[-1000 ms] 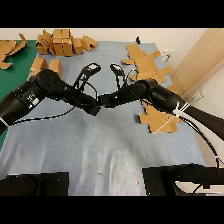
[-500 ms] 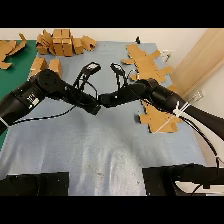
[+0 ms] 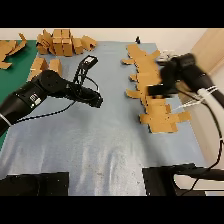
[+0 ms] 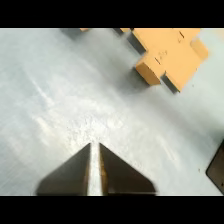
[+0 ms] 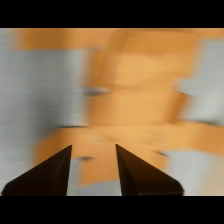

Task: Fold the box.

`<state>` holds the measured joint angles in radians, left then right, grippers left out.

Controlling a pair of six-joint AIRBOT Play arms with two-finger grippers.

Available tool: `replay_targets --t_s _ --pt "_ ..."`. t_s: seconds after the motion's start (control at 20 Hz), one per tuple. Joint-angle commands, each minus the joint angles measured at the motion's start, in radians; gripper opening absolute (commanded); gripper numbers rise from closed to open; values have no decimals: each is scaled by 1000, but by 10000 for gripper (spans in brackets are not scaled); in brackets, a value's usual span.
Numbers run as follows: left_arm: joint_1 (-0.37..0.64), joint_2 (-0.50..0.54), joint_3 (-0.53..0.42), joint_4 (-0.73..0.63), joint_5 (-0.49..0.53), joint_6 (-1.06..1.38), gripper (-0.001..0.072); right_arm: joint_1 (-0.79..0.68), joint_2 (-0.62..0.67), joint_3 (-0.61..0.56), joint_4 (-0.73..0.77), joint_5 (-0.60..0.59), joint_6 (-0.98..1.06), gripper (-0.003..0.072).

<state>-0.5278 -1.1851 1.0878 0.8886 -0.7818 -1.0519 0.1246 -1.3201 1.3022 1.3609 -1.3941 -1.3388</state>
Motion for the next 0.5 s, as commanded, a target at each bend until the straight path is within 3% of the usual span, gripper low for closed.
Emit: replay_targets --t_s 0.0,0.15,0.2,0.45 --pt "-1 -15 0 -1 95 -133 698 -303 -1 22 -167 -153 -129 466" --pt "-1 -21 0 -1 119 -149 702 -525 -8 22 -63 -53 -248 469" --pt "-1 -21 0 -1 117 -167 702 -596 -23 22 -17 -39 -298 562" --pt "-1 -21 0 0 118 -229 702 -824 -146 22 296 -35 -475 565"
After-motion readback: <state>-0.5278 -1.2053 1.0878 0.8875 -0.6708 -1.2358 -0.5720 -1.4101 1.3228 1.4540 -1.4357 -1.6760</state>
